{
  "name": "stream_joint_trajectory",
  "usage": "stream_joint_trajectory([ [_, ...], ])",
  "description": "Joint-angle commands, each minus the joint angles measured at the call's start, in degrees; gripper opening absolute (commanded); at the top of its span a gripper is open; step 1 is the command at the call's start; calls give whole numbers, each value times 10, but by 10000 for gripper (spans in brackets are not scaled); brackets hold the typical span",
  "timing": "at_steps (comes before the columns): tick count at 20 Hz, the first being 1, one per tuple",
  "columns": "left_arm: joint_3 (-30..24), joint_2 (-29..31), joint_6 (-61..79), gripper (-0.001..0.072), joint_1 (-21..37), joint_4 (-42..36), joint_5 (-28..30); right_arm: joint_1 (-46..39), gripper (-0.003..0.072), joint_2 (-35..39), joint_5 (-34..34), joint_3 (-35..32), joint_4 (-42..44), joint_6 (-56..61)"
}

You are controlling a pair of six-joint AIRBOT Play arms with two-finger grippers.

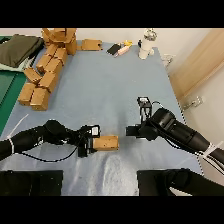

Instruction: Fold the box.

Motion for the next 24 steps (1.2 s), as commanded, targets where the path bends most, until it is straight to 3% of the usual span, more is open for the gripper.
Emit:
stream_joint_trajectory([
  [1, 4, 12, -80, 516, 2, -8, 31, -1, 3, -7, 12, 2, 3, 4],
  [5, 5, 79, -213, 517, 34, 19, 104, -5, 3, -7, 12, 1, -2, 4],
  [8, 5, 147, -421, 517, 109, 181, 98, -6, 3, -7, 12, 1, -15, 4],
  [12, 5, 221, -720, 517, 247, 509, -38, -6, 3, -7, 15, 1, -35, 3],
  [14, 5, 254, -794, 517, 319, 596, -128, -6, 3, -7, 20, 1, -50, 3],
  [17, 5, 294, -813, 517, 404, 605, -206, -6, 3, -8, 42, 1, -60, 3],
  [20, 5, 306, -836, 517, 465, 605, -239, -6, 3, -8, 58, 1, -60, -7],
  [24, 5, 287, -836, 517, 497, 605, -226, -6, 3, -7, 60, 1, -64, -12],
])
